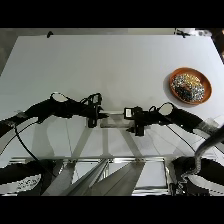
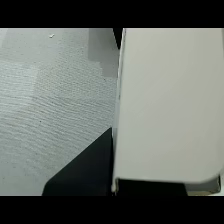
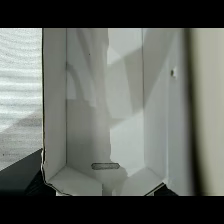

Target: Fold the box and place the chain.

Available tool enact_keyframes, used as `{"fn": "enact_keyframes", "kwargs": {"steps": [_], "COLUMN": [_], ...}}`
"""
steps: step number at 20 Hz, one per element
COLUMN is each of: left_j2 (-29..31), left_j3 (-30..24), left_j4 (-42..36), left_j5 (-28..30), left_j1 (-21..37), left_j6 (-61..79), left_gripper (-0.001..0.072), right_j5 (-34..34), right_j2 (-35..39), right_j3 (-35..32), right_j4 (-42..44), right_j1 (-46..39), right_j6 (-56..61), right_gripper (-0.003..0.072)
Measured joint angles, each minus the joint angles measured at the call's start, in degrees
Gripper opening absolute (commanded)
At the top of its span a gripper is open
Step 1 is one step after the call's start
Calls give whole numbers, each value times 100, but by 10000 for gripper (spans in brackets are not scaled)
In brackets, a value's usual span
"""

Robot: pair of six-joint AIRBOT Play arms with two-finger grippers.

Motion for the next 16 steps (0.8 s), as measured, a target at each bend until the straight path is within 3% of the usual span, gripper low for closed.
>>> {"fn": "enact_keyframes", "kwargs": {"steps": [7, 8, 10, 11, 16], "left_j2": [0, 0, 0, 0, 90], "left_j3": [0, 0, 0, 0, 0], "left_j4": [-109, -116, -188, -153, 105], "left_j5": [-17, -22, -44, -70, -144], "left_j1": [0, 0, 0, 7, 166], "left_j6": [2, 0, -17, -26, -776], "left_gripper": [22, 101, 574, 702, 694], "right_j5": [9, 9, 9, 9, 11], "right_j2": [0, 0, 0, 0, 0], "right_j3": [0, 0, -2, 0, 0], "right_j4": [0, 2, 0, 0, 0], "right_j1": [0, 0, 0, 0, 0], "right_j6": [13, 13, 13, 13, 9], "right_gripper": [403, 403, 403, 403, 403]}}
